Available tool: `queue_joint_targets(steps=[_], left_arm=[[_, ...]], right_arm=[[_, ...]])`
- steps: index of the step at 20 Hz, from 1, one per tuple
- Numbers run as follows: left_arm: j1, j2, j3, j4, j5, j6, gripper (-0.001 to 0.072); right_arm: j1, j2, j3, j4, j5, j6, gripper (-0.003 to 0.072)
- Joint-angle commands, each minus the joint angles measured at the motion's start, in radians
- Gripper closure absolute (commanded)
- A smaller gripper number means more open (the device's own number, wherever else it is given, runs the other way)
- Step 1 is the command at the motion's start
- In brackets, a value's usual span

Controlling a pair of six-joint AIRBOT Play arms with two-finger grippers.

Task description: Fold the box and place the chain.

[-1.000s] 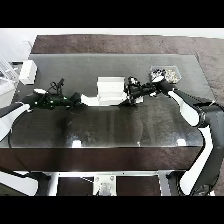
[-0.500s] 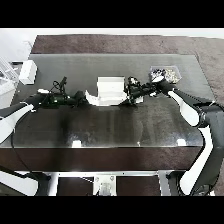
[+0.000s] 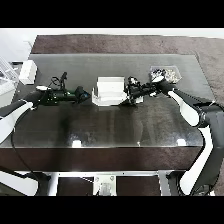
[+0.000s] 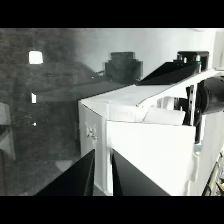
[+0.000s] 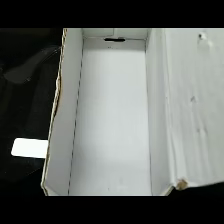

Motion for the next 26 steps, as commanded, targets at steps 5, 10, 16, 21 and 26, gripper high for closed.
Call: queue_joint_targets(steps=[5, 10, 16, 21, 26], left_arm=[[-0.035, 0.000, 0.004, -0.007, 0.006, 0.004, 0.0558], [-0.036, 0.000, 0.024, -0.016, -0.002, 0.003, 0.0414], [-0.069, 0.000, 0.055, -0.012, 0.006, -0.064, 0.0414], [-0.080, 0.000, 0.055, -0.010, 0.018, -0.087, 0.0414], [-0.098, 0.000, 0.131, 0.161, 0.014, -0.257, 0.0414]], right_arm=[[0.001, 0.000, 0.000, 0.000, 0.000, 0.000, 0.0100], [0.001, 0.000, 0.000, 0.000, 0.000, 0.000, 0.0100], [0.001, 0.000, 0.000, 0.001, 0.000, 0.000, 0.0100], [0.001, 0.000, 0.000, 0.000, 0.000, 0.000, 0.0100], [0.001, 0.000, 0.000, 0.000, 0.000, 0.000, 0.0100]])
